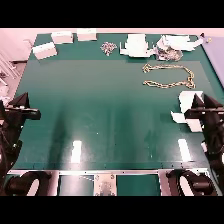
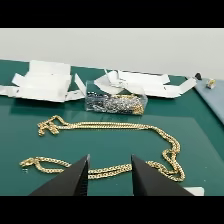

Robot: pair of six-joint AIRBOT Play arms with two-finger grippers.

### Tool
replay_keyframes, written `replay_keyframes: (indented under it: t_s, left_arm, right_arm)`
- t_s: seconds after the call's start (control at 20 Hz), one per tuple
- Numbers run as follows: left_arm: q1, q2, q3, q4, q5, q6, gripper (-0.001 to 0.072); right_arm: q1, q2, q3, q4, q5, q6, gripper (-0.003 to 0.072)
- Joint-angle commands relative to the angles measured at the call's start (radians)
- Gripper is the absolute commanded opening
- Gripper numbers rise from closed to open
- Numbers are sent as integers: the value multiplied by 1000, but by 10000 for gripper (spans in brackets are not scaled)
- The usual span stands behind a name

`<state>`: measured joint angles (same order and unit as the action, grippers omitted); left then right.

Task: Fold the box and place the chain.

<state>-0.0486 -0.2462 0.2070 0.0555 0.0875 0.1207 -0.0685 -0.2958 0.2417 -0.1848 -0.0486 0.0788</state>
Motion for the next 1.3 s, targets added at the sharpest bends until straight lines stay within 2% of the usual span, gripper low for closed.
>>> replay_keyframes:
  t_s: [0.0, 0.05, 0.1, 0.25, 0.3, 0.45, 0.5, 0.6, 0.85, 1.25]
  left_arm:
    - [0, 1, 1, 0, 0, 0, 18]
    - [0, 1, 1, 0, 1, 0, 18]
    - [0, 1, 1, 0, 0, 0, 18]
    - [0, 1, 1, 0, 1, 0, 18]
    - [0, 1, 1, 0, -1, 0, 18]
    - [0, 1, 1, 0, 1, 0, 19]
    - [0, 1, 1, 0, 0, 0, 18]
    - [0, 1, 1, 0, 1, 0, 19]
    - [0, 1, 1, 0, 0, 0, 18]
    - [0, 1, 1, 0, 0, 0, 18]
  right_arm:
    - [-120, -234, 155, -27, 32, -13, 285]
    - [-176, -296, 197, -42, 59, -12, 242]
    - [-243, -349, 237, -42, 116, -11, 242]
    - [-508, -516, 369, -90, 420, 105, 297]
    - [-592, -575, 421, -186, 526, 220, 297]
    - [-770, -755, 615, -673, 848, 683, 292]
    - [-811, -811, 685, -813, 964, 768, 294]
    - [-871, -896, 801, -945, 1112, 830, 308]
    - [-920, -1051, 1041, -1068, 1290, 861, 418]
    - [-912, -1341, 1385, -1102, 1504, 806, 466]
